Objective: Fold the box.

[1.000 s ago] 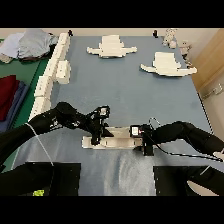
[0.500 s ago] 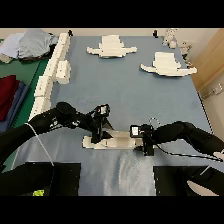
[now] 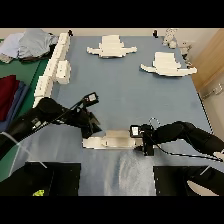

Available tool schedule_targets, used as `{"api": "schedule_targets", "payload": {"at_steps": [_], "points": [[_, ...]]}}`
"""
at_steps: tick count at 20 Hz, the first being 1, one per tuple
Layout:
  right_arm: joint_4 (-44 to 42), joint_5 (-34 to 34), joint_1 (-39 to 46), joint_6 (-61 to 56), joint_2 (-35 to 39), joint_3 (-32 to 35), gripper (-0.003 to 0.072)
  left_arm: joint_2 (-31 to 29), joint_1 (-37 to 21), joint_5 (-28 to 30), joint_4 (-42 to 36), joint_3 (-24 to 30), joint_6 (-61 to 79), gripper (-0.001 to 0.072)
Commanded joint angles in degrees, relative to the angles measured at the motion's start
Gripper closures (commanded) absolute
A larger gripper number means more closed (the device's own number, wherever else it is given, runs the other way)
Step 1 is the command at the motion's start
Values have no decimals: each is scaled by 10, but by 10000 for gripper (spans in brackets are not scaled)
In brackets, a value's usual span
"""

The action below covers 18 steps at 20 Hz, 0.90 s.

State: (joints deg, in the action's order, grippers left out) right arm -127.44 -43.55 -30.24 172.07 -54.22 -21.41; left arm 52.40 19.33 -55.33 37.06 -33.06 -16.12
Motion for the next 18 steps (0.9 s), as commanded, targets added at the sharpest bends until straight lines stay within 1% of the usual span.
{"api": "schedule_targets", "payload": {"at_steps": [1,2,3,4,5,7,9,10,12,13,14,16,18], "points": [[0,0,0,0,0,-1,204,-99,-36,-120,108,-2,-217,698],[0,0,0,0,0,-1,203,-111,-32,-158,101,-1,-234,696],[0,0,0,0,0,-1,203,-116,-21,-178,96,-1,-286,697],[0,0,0,0,0,-1,204,-116,-5,-182,89,0,-337,697],[0,0,0,0,0,-1,204,-115,17,-174,82,2,-375,697],[0,0,0,0,0,-1,204,-101,73,-121,35,8,-426,697],[0,0,0,0,0,-1,204,-67,123,-55,-53,9,-437,697],[0,0,0,0,0,-1,203,-46,138,-14,-92,9,-436,697],[0,0,0,0,0,-1,204,4,145,66,-167,8,-433,696],[0,0,0,0,0,-1,204,32,142,100,-182,4,-431,697],[0,0,0,0,0,-1,203,56,138,122,-179,-3,-431,697],[0,0,0,0,0,-1,203,99,123,147,-178,-14,-445,698],[0,0,0,0,0,-1,204,133,105,146,-167,-14,-471,698]]}}
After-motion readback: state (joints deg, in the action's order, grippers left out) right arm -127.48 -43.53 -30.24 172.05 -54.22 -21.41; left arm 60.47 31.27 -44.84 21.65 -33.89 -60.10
